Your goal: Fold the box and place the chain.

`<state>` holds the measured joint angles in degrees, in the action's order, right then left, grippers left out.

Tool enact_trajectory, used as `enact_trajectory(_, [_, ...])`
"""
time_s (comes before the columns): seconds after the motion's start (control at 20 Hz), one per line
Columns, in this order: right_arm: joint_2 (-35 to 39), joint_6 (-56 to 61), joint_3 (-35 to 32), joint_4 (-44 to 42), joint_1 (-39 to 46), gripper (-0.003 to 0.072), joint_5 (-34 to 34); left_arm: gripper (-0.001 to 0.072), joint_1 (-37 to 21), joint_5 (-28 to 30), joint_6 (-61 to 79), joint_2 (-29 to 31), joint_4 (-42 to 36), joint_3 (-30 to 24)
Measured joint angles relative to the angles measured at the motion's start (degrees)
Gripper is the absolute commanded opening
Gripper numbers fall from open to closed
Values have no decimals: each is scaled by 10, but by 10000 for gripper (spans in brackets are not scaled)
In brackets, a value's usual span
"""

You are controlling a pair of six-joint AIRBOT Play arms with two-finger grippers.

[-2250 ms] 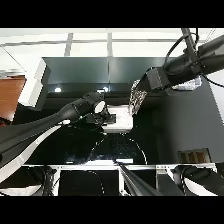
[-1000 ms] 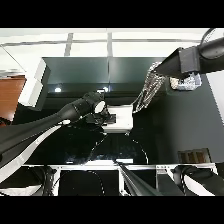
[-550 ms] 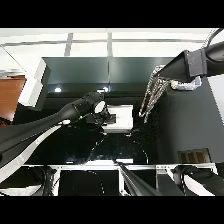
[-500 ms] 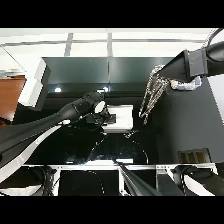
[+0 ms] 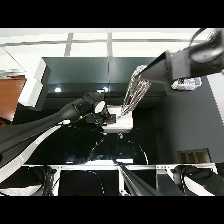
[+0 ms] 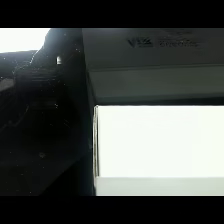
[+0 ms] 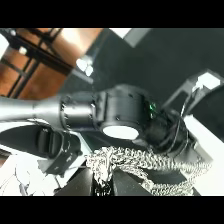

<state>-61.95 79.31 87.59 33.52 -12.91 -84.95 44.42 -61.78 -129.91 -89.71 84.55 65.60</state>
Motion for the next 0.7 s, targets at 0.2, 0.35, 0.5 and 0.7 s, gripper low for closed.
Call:
enact_trajectory(0.2, [-2,-1,-86,18,-21,15,30,27,0,0,0,0,0,0])
enact_trajectory(0.35, [-2,-3,-146,39,-27,15,50,27,0,0,0,0,0,0])
enact_trajectory(0.5, [-2,-3,-184,57,-31,15,66,27,0,0,0,0,0,0])
enact_trajectory(0.7, [-2,-2,-225,66,-51,15,109,27,0,0,0,0,0,0])
